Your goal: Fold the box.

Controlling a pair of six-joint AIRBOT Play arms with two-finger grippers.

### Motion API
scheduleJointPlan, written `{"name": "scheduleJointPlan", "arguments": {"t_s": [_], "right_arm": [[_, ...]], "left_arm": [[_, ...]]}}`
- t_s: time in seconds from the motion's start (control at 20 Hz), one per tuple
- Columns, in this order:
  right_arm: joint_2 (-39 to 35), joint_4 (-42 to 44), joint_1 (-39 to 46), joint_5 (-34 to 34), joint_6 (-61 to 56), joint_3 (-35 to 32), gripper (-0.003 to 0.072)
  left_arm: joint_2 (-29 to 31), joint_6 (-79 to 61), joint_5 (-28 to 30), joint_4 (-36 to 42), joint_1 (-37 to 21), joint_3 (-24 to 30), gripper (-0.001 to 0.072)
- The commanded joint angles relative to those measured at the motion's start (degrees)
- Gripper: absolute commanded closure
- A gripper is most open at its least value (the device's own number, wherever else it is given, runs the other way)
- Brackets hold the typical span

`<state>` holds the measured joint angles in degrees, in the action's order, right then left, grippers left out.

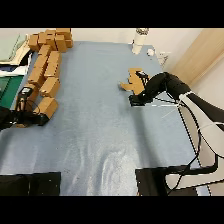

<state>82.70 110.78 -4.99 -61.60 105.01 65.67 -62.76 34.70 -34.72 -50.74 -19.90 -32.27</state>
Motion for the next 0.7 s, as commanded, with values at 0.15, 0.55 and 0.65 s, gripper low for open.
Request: {"name": "scheduleJointPlan", "arguments": {"t_s": [0.15,0.55,0.65], "right_arm": [[0.0,0.0,0.0,0.0,0.0,0.1,0.0683],[0.0,0.0,0.0,0.0,0.0,0.1,0.0683],[0.0,0.0,0.0,0.0,0.0,0.1,0.0683]], "left_arm": [[-0.1,3.9,4.4,1.0,-1.6,0.0,0.0180],[-6.9,4.0,15.6,3.3,6.0,-2.9,0.0181],[-9.9,4.5,17.1,3.5,6.3,-5.1,0.0181]]}}
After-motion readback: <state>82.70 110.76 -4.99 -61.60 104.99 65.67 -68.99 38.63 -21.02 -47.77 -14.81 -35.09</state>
